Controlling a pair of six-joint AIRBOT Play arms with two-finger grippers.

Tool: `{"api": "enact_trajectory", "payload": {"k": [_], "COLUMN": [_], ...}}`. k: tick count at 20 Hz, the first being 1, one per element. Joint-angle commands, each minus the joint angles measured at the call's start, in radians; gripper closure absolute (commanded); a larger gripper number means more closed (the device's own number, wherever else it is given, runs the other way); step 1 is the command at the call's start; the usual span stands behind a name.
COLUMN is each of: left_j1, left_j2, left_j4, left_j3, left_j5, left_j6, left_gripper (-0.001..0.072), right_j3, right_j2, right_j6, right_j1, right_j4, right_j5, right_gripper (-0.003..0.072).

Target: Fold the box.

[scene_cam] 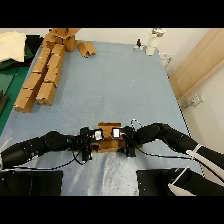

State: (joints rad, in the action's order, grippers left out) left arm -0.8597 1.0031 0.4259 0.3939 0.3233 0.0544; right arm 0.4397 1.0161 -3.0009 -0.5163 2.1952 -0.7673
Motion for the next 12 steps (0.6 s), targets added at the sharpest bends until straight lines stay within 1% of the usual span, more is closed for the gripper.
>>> {"api": "enact_trajectory", "payload": {"k": [1,2,3,5,6,8,9,11,12], "left_j1": [0.001,0.001,0.001,0.008,0.024,0.085,0.12,0.19,0.233], "left_j2": [-0.004,-0.011,-0.03,-0.089,-0.123,-0.212,-0.27,-0.39,-0.446], "left_j4": [0.05,0.094,0.169,0.398,0.523,0.775,0.878,1.009,1.046], "left_j3": [0.0,0.0,0.0,0.0,0.0,0.003,0.014,0.042,0.043], "left_j5": [-0.005,-0.009,-0.01,0.011,0.055,0.202,0.298,0.45,0.496], "left_j6": [-0.044,-0.107,-0.192,-0.431,-0.562,-0.853,-1.006,-1.291,-1.466], "left_gripper": [0.0665,0.0665,0.0665,0.0665,0.0666,0.0665,0.0666,0.0666,0.0698], "right_j3": [-0.001,-0.001,-0.001,-0.001,-0.001,-0.001,-0.001,-0.001,-0.001], "right_j2": [0.001,0.001,0.001,0.001,0.001,0.001,0.001,0.001,0.001], "right_j6": [-0.002,-0.002,-0.002,-0.002,-0.002,-0.002,-0.002,-0.002,-0.002], "right_j1": [-0.001,-0.001,-0.001,-0.001,-0.001,-0.001,-0.001,-0.001,-0.001], "right_j4": [0.0,0.0,0.0,0.0,0.0,0.0,0.0,0.0,0.0], "right_j5": [0.0,0.0,0.0,0.0,0.0,0.0,0.0,0.0,0.0], "right_gripper": [0.0184,0.0184,0.0184,0.0184,0.0184,0.0184,0.0184,0.0184,0.0184]}}
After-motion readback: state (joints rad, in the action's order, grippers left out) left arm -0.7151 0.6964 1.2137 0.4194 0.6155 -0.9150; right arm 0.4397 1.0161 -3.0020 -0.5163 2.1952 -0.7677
